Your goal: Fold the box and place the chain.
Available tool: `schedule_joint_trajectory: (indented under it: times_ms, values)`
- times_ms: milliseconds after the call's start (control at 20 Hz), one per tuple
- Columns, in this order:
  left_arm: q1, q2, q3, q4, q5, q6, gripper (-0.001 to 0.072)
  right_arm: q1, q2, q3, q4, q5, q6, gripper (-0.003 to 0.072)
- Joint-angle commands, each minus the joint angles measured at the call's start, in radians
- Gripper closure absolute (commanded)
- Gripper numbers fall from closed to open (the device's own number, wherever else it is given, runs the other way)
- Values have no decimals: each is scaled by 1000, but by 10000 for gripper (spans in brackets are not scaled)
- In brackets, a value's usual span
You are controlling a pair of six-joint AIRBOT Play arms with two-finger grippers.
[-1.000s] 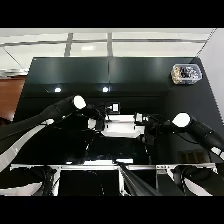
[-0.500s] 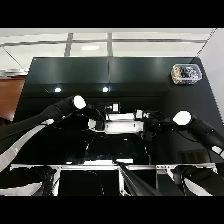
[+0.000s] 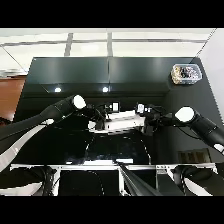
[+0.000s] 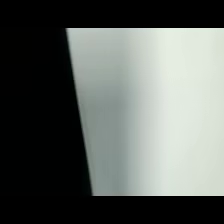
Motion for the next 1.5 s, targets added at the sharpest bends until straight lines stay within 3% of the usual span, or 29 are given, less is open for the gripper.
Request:
schedule_joint_trajectory:
  times_ms: [0, 350, 550, 750, 1450]
  values:
    - [0, 0, 0, 0, -16, 2, 681, -19, 3, 3, -20, -3, 1, -34]
    - [0, 0, 0, 1, -15, 2, 681, -18, -15, 2, 10, 40, -63, -34]
    - [0, 0, 0, 1, -15, 2, 681, -1, -68, 0, 134, 85, -234, -34]
    - [0, 0, 0, 1, -15, 2, 681, 1, -136, 0, 143, 86, -316, -34]
    - [0, 0, 0, 1, -16, 2, 681, -35, -169, -15, 120, 79, -327, -34]
